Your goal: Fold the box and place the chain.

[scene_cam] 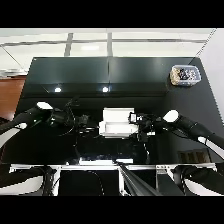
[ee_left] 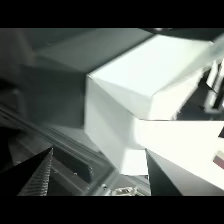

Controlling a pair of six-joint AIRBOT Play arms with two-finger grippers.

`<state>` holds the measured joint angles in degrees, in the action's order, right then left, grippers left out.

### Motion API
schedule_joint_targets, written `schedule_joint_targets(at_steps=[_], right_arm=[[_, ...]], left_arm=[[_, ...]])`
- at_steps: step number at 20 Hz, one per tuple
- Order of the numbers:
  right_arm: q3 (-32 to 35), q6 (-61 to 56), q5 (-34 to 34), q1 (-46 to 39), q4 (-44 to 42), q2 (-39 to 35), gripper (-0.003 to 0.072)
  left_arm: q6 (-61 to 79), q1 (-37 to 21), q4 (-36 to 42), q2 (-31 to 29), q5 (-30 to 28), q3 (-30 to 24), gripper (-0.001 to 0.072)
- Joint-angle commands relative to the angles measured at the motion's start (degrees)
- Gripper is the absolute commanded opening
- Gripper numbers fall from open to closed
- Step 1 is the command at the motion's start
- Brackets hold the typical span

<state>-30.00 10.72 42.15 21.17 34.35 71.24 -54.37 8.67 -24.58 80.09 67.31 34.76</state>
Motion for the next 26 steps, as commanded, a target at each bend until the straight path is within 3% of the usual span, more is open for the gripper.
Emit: schedule_joint_targets(at_steps=[1, 6, 7, 8, 9, 13, 19, 26], right_arm=[[0.0, 0.0, 0.0, 0.1, 0.0, 0.0, 0.0481], [0.0, 0.0, 0.0, 0.1, 0.0, 0.0, 0.0481], [0.0, 0.0, 0.0, 0.1, 0.0, 0.0, 0.0480], [0.0, 0.0, 0.0, 0.1, 0.0, 0.0, 0.0480], [0.0, 0.0, 0.0, 0.1, 0.0, 0.0, 0.0481], [0.0, 0.0, 0.0, 0.1, 0.0, 0.0, 0.0480], [0.0, 0.0, 0.0, 0.1, 0.0, 0.0, 0.0480], [0.0, 0.0, 0.0, 0.1, 0.0, 0.0, 0.0481]], left_arm=[[0.6, 0.6, 2.6, 0.1, 2.2, 1.0, 0.0636], [0.2, 5.0, 2.9, 0.1, 2.9, 3.9, 0.0614], [-0.2, 5.8, 2.8, 0.1, 2.8, 4.4, 0.0580], [-1.0, 6.5, 2.6, 0.1, 2.8, 5.0, 0.0473], [-1.7, 7.0, 2.5, 0.1, 2.8, 5.5, 0.0453], [-5.9, 8.2, 1.3, 0.0, 2.3, 7.2, 0.0453], [-16.1, 11.4, -13.0, 0.0, 1.2, 11.1, 0.0453], [-20.2, 16.8, -14.0, 0.1, -7.6, 11.8, 0.0453]])
